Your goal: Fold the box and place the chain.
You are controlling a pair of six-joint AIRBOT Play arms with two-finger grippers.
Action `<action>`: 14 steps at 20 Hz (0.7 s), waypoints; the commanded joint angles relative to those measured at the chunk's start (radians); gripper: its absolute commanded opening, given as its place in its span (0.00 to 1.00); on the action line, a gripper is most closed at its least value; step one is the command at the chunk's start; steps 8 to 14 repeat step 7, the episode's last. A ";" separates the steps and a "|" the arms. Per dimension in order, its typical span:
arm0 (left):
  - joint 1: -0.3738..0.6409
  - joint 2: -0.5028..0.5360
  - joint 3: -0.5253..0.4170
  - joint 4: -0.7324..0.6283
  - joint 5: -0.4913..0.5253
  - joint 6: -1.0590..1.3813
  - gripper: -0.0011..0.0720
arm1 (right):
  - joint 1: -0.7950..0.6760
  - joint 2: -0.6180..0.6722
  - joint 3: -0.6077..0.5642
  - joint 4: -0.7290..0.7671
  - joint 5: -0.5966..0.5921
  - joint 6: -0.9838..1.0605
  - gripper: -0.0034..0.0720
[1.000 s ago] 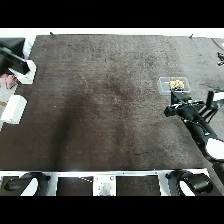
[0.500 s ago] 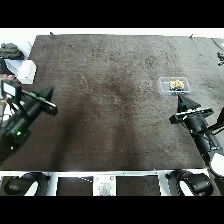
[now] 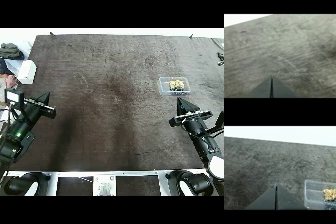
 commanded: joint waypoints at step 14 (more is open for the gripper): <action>-0.001 0.001 -0.003 -0.087 0.032 0.065 0.02 | 0.000 0.002 -0.002 0.001 0.000 0.000 0.03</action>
